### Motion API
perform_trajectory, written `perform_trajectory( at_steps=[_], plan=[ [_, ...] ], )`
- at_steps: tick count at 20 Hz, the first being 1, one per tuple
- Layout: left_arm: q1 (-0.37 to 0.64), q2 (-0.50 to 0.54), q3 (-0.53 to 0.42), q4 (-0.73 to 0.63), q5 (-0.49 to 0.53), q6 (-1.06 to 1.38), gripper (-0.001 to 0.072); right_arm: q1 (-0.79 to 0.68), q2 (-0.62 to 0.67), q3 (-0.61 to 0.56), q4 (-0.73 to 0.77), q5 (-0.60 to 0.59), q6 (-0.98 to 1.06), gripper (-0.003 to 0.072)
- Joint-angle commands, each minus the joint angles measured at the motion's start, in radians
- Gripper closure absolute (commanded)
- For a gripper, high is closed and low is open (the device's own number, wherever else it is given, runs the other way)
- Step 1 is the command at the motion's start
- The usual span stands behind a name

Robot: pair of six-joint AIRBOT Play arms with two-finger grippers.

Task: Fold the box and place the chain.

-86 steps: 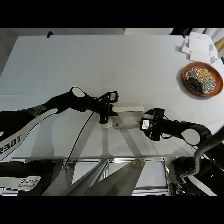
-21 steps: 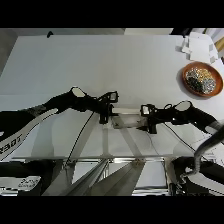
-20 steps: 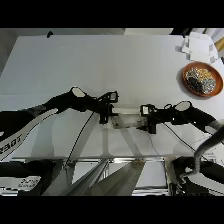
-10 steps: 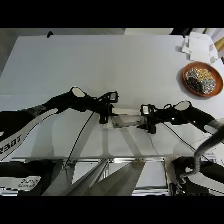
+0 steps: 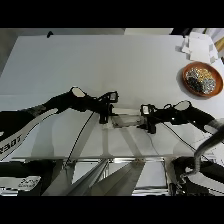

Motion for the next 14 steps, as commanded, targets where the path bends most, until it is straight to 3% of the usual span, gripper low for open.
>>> perform_trajectory(
  at_steps=[1,12,14],
  plan=[
    [0.000,0.001,0.000,0.000,0.000,0.000,0.0699,-0.010,0.000,0.000,0.000,0.021,0.004,0.0467],
    [0.000,0.001,0.000,0.000,0.000,0.000,0.0699,-0.029,0.000,0.000,0.004,0.034,0.003,0.0465],
    [0.000,0.001,0.000,0.000,0.000,0.000,0.0699,-0.029,0.000,0.000,0.004,0.037,0.004,0.0429]
  ],
)
